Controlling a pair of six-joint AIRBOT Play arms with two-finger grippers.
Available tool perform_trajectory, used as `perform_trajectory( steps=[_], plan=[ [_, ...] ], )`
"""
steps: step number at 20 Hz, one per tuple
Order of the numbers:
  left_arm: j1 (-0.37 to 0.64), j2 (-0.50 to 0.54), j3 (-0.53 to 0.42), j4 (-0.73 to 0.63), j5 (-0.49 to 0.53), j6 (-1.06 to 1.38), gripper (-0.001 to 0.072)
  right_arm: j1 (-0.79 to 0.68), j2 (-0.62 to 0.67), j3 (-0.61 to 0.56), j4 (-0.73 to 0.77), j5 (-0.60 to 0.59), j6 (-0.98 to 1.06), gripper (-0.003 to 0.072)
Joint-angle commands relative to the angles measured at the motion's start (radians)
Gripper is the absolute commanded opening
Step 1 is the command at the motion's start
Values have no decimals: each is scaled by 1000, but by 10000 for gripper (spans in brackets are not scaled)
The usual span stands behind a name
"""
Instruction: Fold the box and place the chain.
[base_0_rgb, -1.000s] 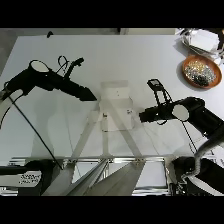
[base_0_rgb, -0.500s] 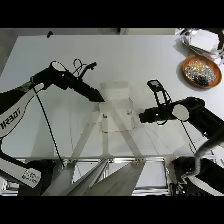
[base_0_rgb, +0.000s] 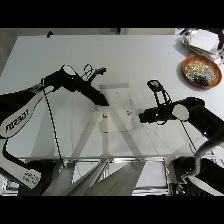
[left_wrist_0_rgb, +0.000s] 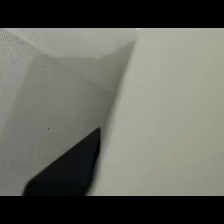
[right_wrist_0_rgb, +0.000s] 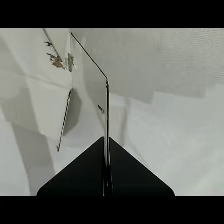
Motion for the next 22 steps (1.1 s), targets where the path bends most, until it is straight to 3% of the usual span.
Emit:
perform_trajectory(
  steps=[1,5,7,9,12,14,17,22],
  plan=[
    [-3,0,1,56,2,34,4,1,1,0,1,1,1,12],
    [-5,16,1,70,-2,56,2,0,8,1,38,18,0,31],
    [-6,51,-6,104,-10,51,-1,0,23,13,38,73,0,214],
    [-5,127,-78,98,0,77,-2,0,56,35,29,150,0,281],
    [-20,309,-341,-20,182,298,-1,0,164,39,27,210,0,286],
    [-67,372,-443,-63,191,542,2,0,246,39,30,237,0,286],
    [-167,377,-449,-68,175,642,3,0,344,39,30,253,0,286],
    [-223,376,-449,-98,301,727,2,0,389,39,31,296,0,286]
  ],
)
